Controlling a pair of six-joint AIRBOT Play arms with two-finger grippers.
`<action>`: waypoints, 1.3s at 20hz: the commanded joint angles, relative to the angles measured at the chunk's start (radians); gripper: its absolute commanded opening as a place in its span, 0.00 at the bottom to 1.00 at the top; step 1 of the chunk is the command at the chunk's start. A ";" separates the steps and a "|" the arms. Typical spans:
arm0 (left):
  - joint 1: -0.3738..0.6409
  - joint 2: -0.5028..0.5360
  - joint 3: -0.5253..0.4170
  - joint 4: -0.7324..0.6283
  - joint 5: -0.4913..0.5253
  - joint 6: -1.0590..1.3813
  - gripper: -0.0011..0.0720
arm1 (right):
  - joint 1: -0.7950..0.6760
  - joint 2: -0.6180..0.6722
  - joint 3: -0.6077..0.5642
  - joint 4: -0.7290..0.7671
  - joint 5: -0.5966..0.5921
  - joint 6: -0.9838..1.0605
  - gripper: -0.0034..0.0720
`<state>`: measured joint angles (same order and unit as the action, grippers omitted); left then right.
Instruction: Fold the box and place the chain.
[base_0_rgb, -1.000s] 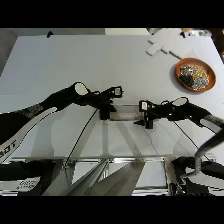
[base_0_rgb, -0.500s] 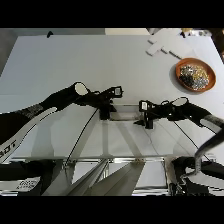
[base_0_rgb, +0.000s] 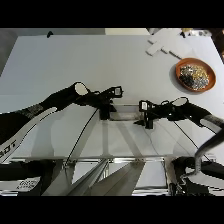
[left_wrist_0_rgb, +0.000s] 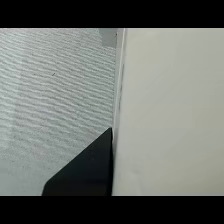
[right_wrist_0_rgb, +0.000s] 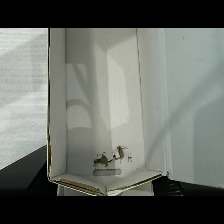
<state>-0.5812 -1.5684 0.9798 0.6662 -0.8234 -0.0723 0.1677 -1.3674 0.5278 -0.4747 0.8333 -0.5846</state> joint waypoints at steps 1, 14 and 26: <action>0.000 0.000 0.000 0.000 0.000 0.000 0.03 | 0.000 -0.001 0.000 0.000 0.001 0.000 0.61; 0.003 0.089 0.001 0.093 -0.090 -0.153 0.78 | 0.000 -0.001 0.000 0.000 0.001 0.000 0.61; -0.097 0.418 0.000 0.488 -0.307 -0.671 0.02 | 0.000 -0.001 0.000 0.000 0.001 0.000 0.61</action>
<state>-0.6228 -1.2091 0.9794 1.1336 -1.0683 -0.6998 0.1677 -1.3678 0.5278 -0.4747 0.8337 -0.5842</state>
